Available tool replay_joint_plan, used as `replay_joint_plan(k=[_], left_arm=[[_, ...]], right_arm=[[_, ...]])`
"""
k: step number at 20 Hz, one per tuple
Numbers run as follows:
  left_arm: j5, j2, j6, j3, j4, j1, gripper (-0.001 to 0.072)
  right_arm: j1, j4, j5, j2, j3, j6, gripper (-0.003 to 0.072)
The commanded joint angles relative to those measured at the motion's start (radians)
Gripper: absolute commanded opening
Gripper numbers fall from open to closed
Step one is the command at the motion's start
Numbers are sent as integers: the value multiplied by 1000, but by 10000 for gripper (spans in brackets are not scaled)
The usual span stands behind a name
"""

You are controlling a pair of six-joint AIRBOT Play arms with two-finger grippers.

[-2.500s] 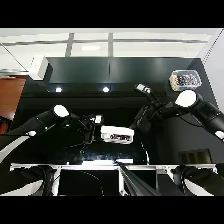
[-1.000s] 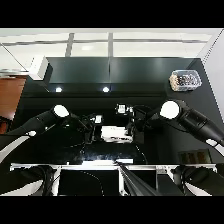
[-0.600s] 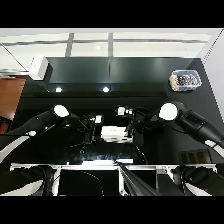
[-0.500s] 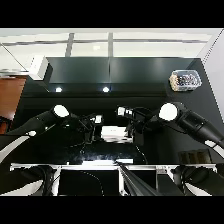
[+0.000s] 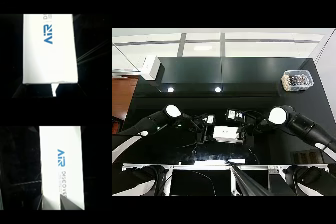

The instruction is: Fold the box and place the chain.

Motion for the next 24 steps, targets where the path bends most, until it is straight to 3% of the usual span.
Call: replay_joint_plan(k=[1,4,6,7,10,12,19,24], left_arm=[[-1,-1,0,0,0,0,423],[0,-1,0,0,0,0,423],[0,-1,0,0,0,0,423],[0,-1,0,0,0,0,423],[0,-1,0,0,0,0,422],[0,-1,0,0,0,0,423],[0,-1,0,0,0,0,423],[0,-1,0,0,0,0,423]], right_arm=[[-25,-26,39,24,27,129,272],[-111,-27,115,85,38,344,265],[-159,23,160,91,26,483,68],[-170,118,135,91,-1,494,27],[-170,483,-23,78,-112,494,27],[-169,616,-54,43,-165,493,27],[-147,601,-77,-96,-188,502,28],[-147,585,-135,-118,-188,507,29]])
